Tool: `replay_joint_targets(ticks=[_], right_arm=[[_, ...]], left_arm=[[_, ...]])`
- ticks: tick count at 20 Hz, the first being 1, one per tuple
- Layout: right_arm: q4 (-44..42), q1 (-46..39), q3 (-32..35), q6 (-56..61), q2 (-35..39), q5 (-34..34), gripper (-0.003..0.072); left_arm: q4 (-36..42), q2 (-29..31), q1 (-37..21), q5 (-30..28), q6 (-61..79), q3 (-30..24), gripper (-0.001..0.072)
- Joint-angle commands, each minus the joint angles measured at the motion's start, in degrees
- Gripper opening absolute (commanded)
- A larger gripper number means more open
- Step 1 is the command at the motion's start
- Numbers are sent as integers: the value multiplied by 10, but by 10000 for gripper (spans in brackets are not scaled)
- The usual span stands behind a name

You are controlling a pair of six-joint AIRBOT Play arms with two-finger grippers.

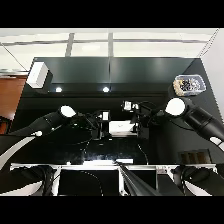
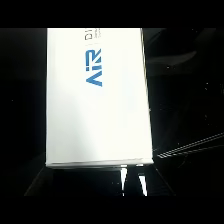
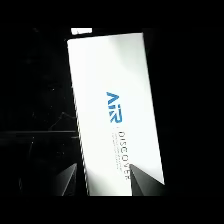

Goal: Fold the box and place the chain.

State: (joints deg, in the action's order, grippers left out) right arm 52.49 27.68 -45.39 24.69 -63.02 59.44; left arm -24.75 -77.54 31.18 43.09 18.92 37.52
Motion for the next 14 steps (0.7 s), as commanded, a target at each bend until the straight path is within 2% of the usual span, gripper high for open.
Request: replay_joint_targets(ticks=[1, 2, 3, 4, 6, 11, 12, 14], right_arm=[[-3, -21, -3, 153, 29, 11, 369], [-3, -38, -3, 245, 30, 19, 368], [-4, -51, 2, 314, 30, 24, 331], [-11, -63, 11, 367, 30, 28, 3], [-67, -80, 42, 384, 29, 27, 4], [-301, -85, 93, 385, -4, -16, 5], [-323, -85, 93, 383, -17, -18, 5], [-307, -85, 93, 382, -39, -21, 6]], left_arm=[[0, 0, 0, 0, 1, 0, 398], [0, 0, 0, 0, 1, 0, 398], [0, 0, 0, 0, 1, 0, 398], [0, 0, 0, 0, 1, 0, 397], [0, 0, 0, 0, 1, 0, 397], [0, 0, 0, 0, 1, 0, 398], [0, 0, 0, 0, 1, 0, 397], [0, 0, 0, 0, 1, 0, 398]])
